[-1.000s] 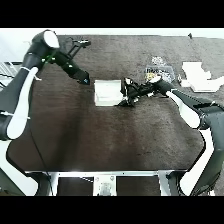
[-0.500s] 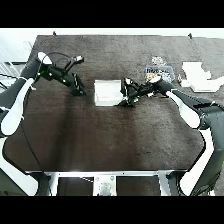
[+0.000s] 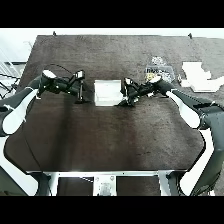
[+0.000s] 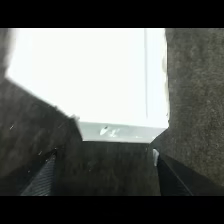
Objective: Fold the box and place the chain.
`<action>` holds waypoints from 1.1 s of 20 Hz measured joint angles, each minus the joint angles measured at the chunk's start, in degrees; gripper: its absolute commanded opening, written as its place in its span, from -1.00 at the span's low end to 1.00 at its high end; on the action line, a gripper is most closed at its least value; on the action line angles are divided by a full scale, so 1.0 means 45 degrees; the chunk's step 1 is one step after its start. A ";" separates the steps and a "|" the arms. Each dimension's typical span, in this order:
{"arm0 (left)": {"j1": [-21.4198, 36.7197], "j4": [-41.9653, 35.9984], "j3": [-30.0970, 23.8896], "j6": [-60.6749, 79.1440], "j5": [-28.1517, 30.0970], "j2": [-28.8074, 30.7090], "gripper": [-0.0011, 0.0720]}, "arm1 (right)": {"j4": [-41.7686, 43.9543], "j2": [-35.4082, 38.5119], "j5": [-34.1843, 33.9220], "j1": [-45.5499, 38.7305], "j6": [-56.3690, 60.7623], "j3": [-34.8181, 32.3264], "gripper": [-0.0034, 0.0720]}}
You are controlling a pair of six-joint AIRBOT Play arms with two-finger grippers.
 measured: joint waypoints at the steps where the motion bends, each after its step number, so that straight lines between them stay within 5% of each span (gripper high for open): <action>1: -0.0019 -0.0175 -0.0053 0.0306 0.0039 -0.0083 1.00 | -0.0005 0.0000 0.0000 -0.0005 0.0000 0.0000 0.65; 22: -0.0291 -0.1515 -0.0185 0.2127 -0.0117 -0.0884 1.00 | 0.0000 -0.0005 -0.0005 -0.0005 0.0000 0.0000 0.65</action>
